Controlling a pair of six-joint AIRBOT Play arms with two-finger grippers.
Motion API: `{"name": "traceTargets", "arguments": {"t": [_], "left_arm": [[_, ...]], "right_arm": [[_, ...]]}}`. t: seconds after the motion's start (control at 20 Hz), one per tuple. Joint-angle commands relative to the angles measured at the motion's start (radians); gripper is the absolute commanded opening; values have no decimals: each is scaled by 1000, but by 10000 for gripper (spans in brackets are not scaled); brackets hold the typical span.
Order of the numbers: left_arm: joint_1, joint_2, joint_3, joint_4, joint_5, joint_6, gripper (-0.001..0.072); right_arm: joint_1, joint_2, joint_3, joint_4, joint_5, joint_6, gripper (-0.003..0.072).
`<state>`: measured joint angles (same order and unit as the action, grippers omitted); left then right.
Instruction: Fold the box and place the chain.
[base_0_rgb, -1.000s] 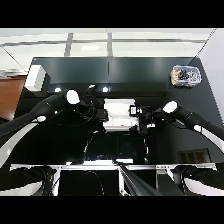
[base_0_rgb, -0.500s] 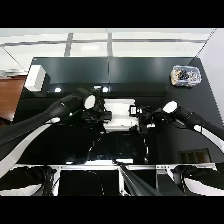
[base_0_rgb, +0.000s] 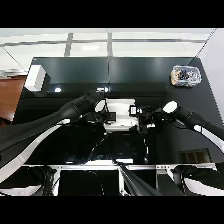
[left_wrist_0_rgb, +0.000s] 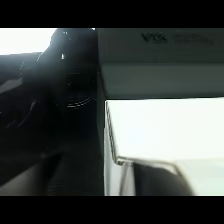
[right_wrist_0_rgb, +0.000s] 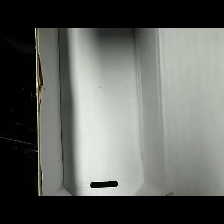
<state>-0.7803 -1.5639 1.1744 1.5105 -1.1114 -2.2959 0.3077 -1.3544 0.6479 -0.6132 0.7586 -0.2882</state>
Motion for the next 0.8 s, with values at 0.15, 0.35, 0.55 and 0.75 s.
{"name": "traceTargets", "arguments": {"t": [0.15,0.35,0.55,0.75], "left_arm": [[-5,-8,16,0,-15,-16,165],[-5,-9,16,-5,-12,-16,37],[-5,-14,29,-4,-20,-16,30],[-5,-14,47,-4,-21,-16,342]], "right_arm": [[0,-1,0,0,0,0,299],[0,-1,0,0,0,0,299],[0,-1,0,0,0,0,299],[0,-1,0,0,0,0,299]]}}
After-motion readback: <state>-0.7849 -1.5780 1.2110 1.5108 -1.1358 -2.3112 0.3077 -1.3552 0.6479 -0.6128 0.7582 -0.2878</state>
